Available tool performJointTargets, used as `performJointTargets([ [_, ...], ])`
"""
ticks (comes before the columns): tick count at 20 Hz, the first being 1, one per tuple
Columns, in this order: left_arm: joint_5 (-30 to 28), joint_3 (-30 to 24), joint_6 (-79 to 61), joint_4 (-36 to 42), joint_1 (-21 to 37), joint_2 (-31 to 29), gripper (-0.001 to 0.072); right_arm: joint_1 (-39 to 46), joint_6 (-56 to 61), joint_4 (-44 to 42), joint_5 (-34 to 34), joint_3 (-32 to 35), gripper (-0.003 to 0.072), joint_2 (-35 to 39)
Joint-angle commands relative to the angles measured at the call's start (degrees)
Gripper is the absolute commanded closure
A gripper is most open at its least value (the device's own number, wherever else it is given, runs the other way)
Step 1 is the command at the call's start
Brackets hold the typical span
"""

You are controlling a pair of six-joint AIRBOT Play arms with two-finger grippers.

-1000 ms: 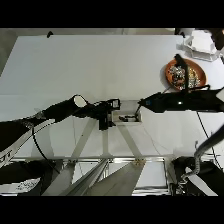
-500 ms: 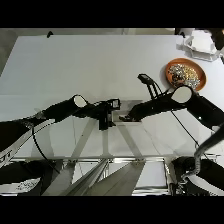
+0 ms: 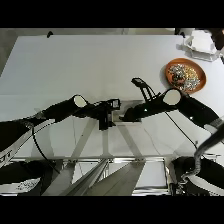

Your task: Fold the box and place the chain.

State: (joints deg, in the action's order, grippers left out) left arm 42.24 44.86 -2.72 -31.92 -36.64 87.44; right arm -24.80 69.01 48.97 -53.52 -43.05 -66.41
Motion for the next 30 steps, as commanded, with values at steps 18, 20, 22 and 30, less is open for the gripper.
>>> performJointTargets([
  [18, 0.0, 0.0, 0.0, 0.0, 0.0, 0.0, 0.0297, 33.7, 13.2, 16.8, 26.1, -1.5, 0.0247, -12.9],
  [20, 0.0, 0.0, 0.0, 0.0, 0.0, 0.0, 0.0298, 33.7, 13.3, 16.8, 29.4, -1.6, 0.0264, -13.0],
  [22, 0.0, 0.0, 0.0, 0.0, 0.0, 0.0, 0.0298, 33.7, 13.3, 17.0, 29.9, -2.8, 0.0265, -14.7],
  [30, 0.0, 0.0, 0.0, 0.0, 0.0, 0.0, 0.0297, 30.6, 13.3, 16.5, 28.4, -5.3, 0.0672, -18.0],
])
